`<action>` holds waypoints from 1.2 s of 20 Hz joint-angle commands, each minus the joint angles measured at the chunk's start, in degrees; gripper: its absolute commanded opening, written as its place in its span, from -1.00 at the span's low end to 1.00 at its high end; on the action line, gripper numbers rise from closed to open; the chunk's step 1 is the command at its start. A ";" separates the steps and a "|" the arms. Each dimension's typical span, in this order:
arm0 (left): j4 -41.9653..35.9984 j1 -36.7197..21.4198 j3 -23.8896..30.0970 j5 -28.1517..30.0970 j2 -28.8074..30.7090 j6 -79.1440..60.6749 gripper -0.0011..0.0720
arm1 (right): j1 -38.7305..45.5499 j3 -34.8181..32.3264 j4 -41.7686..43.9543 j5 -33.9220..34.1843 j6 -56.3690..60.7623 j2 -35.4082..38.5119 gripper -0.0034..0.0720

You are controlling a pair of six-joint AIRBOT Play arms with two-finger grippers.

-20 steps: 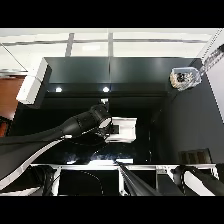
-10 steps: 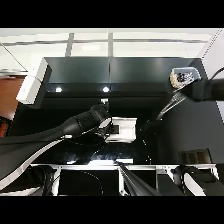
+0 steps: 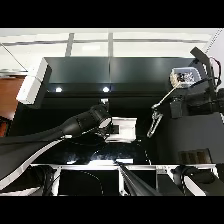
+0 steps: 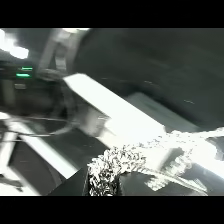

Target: Fold the box and place the chain.

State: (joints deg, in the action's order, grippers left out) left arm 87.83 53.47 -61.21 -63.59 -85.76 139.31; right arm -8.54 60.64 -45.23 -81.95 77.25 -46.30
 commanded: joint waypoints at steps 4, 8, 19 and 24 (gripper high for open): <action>0.00 -0.02 0.02 0.04 -0.02 0.00 -0.89 | -6.91 -0.24 11.45 8.02 -0.11 0.04 -0.80; 0.00 -0.02 0.02 0.04 -0.02 -0.02 -0.89 | -10.40 -0.26 8.37 11.74 0.83 0.00 -0.80; 0.02 -0.02 0.02 0.04 -0.02 0.00 -0.89 | -11.58 -4.66 3.26 11.45 3.06 -0.04 -0.80; 0.02 -0.02 0.02 0.04 -0.02 0.00 -0.89 | -11.54 -4.66 -1.49 9.57 3.61 -0.04 -0.80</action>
State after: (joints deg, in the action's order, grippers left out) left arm 87.83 53.47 -61.21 -63.57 -85.76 139.31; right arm -20.05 56.05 -43.55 -71.18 80.38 -46.35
